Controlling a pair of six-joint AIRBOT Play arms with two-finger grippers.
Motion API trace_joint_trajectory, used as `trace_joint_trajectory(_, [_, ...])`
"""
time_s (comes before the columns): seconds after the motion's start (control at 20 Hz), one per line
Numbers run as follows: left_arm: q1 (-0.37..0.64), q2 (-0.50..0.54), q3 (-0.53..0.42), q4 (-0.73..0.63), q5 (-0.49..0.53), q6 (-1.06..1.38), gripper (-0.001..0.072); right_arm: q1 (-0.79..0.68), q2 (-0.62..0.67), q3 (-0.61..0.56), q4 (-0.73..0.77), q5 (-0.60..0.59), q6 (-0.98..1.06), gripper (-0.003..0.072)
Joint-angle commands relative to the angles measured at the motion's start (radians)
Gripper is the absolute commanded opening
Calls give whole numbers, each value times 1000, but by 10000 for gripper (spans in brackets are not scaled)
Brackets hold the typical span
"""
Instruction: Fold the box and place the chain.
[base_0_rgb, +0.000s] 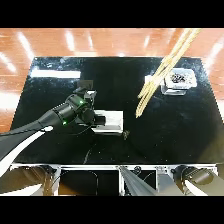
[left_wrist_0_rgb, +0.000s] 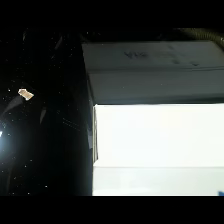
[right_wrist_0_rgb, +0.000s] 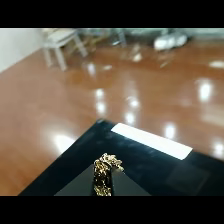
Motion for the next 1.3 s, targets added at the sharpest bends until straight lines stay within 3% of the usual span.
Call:
trace_joint_trajectory(0.0, [1,0,1,-2,0,0,21,99,-8,-80,3,-38,18,30])
trace_joint_trajectory(0.3, [1,0,1,-3,1,0,22,234,-55,-193,1,-149,23,28])
trace_joint_trajectory(0.55, [1,0,1,-3,0,0,22,265,-139,-205,2,-202,11,28])
trace_joint_trajectory(0.85, [1,0,1,-3,0,0,22,264,-204,-208,-3,-190,-7,28])
trace_joint_trajectory(1.25, [1,0,1,-3,0,0,22,294,-158,-226,-84,-90,-13,29])
